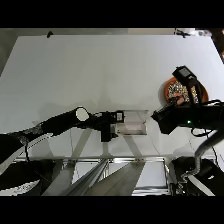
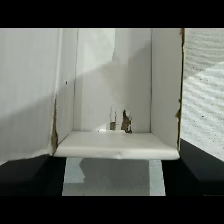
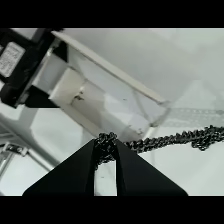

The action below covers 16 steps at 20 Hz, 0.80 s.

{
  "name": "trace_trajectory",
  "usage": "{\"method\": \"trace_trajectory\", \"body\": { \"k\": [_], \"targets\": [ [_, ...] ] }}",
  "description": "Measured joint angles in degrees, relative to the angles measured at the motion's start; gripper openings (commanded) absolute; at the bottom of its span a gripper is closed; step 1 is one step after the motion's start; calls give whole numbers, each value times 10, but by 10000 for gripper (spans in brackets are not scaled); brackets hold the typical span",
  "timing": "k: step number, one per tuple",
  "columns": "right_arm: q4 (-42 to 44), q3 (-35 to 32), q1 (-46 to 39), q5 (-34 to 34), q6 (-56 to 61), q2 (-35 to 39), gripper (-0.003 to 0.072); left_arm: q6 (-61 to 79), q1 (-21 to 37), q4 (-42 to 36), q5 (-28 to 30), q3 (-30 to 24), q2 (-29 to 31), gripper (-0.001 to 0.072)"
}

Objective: Fold the box and place the chain.

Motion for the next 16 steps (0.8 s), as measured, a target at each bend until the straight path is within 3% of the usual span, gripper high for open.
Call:
{"method": "trace_trajectory", "body": {
  "k": [6, 14, 15, 16],
  "targets": [
    [2, -41, 103, -63, 38, -32, 12, 0, 0, 0, 0, 0, 0, 333],
    [22, -85, 152, -156, 49, -168, 15, 0, 0, 0, 0, 0, 0, 333],
    [23, -87, 154, -162, 49, -186, 44, 0, 0, 0, 0, 0, 0, 333],
    [24, -88, 156, -165, 49, -202, 157, 0, 0, 0, 0, 0, 0, 333]
  ]
}}
